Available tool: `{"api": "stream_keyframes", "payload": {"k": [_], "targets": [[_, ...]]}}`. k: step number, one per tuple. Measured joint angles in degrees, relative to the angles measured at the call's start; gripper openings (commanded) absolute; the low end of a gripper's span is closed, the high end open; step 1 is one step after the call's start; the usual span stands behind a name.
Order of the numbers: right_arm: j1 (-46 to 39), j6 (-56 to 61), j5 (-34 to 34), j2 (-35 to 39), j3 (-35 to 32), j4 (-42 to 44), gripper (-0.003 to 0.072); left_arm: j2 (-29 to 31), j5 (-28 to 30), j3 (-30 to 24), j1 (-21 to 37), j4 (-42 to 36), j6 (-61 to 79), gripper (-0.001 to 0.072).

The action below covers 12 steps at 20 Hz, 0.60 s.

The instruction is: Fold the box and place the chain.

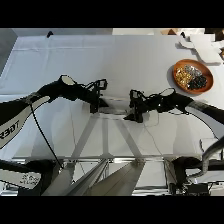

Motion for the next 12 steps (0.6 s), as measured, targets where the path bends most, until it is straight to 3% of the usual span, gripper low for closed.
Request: {"api": "stream_keyframes", "payload": {"k": [2, 12], "targets": [[0.0, -0.1, 0.2, 0.0, 0.0, -0.1, 0.0506, 0.0, 0.3, 0.0, 0.0, 0.0, 0.0, 0.0373], [0.0, 0.0, -0.2, 0.0, 0.0, 0.1, 0.0506, 5.7, -3.0, 0.0, 4.6, 2.4, -1.1, 0.0372]]}}
